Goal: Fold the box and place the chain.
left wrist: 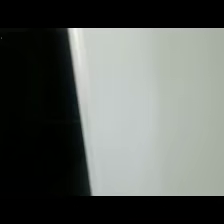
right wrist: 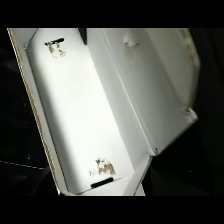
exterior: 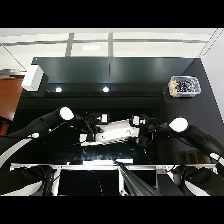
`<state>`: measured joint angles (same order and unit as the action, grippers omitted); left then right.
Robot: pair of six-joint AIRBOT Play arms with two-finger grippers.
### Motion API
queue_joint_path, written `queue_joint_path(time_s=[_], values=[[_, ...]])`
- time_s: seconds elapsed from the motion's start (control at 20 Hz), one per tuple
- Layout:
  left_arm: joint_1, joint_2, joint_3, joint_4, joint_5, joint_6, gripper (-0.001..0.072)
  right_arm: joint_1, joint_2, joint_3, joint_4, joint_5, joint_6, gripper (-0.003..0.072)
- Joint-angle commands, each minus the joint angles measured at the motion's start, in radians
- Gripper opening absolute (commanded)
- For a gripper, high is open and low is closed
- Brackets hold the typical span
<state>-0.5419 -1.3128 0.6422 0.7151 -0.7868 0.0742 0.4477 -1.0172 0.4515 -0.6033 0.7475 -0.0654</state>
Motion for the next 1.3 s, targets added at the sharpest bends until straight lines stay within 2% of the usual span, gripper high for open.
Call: queue_joint_path(time_s=[0.0,0.3,0.65,0.8,1.25], values=[[0.0,0.0,0.019,0.011,-0.084,0.001,0.0025,-0.022,0.0,0.005,0.003,0.022,-0.027,0.0708],[0.0,0.0,0.093,0.116,-0.117,-0.03,0.0025,-0.021,0.0,0.005,0.044,0.025,-0.073,0.0708],[0.0,-0.021,0.099,0.223,-0.15,-0.056,0.0025,0.008,-0.002,0.005,0.066,0.027,-0.105,0.0709],[0.0,-0.039,0.103,0.219,-0.149,-0.056,0.0025,0.04,-0.004,0.005,0.02,0.027,-0.104,0.0709],[0.0,-0.04,0.103,0.219,-0.13,-0.056,0.0025,0.084,-0.031,0.005,0.028,0.007,-0.105,0.0709]])
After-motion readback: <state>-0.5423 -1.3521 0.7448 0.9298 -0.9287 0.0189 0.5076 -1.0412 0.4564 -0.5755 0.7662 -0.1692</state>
